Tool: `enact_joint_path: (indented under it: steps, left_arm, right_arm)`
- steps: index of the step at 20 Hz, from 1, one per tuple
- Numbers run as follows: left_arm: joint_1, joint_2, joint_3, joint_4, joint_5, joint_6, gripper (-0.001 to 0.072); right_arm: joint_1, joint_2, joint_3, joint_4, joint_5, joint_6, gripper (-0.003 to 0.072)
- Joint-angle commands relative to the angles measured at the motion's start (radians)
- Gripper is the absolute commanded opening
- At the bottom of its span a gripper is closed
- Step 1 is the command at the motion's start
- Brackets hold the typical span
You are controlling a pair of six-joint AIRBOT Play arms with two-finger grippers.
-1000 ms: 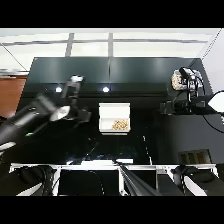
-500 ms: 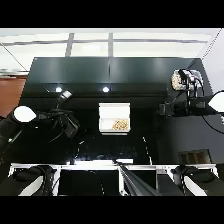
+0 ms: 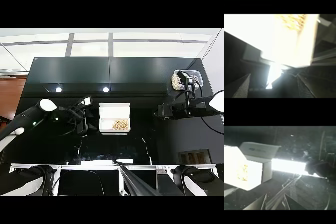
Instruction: Fold the box and place the chain.
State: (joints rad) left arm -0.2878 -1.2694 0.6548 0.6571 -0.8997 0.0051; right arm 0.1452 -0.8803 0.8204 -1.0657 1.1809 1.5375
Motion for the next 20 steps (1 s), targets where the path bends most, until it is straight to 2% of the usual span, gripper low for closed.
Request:
enact_joint_path:
  steps: [1,5,10,15,20]
  left_arm:
    - [-0.002,-0.112,0.063,-0.037,-0.060,0.150,0.0714]
    - [-0.053,-0.123,0.062,0.051,-0.016,0.180,0.0711]
    - [-0.082,-0.126,0.064,0.039,0.019,0.190,0.0708]
    - [-0.087,-0.126,0.064,-0.032,0.002,0.191,0.0707]
    - [-0.117,-0.126,0.064,-0.039,0.006,0.201,0.0706]
  right_arm:
    - [0.000,0.000,-0.001,0.014,0.004,0.002,0.0272]
    - [0.000,0.000,-0.001,0.013,0.004,-0.002,0.0272]
    - [0.000,0.000,-0.001,0.010,0.002,-0.002,0.0272]
    - [0.000,0.000,-0.001,0.011,0.001,-0.002,0.0272]
    - [0.000,0.000,-0.001,0.010,0.003,-0.002,0.0272]
